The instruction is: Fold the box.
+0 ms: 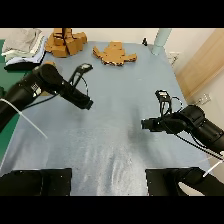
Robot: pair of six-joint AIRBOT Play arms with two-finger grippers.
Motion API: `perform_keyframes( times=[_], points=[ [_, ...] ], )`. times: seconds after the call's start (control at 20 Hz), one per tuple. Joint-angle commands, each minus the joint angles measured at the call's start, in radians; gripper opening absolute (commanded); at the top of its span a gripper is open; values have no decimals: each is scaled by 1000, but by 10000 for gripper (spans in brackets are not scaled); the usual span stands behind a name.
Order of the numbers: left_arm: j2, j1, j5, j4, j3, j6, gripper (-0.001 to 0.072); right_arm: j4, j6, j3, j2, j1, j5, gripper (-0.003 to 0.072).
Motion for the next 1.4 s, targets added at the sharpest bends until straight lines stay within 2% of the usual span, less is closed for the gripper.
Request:
perform_keyframes(
  times=[0.0,0.2,0.45,1.35],
  points=[
    [34,-39,76,-11,-120,-35,8,0,0,1,0,0,0,21],
    [39,-98,170,-31,-197,-79,14,0,0,1,0,0,0,21],
    [39,-146,167,-45,-198,-77,14,0,0,1,0,0,0,21],
    [39,-145,167,-45,-198,-77,14,0,0,1,0,0,0,21]
  ],
)
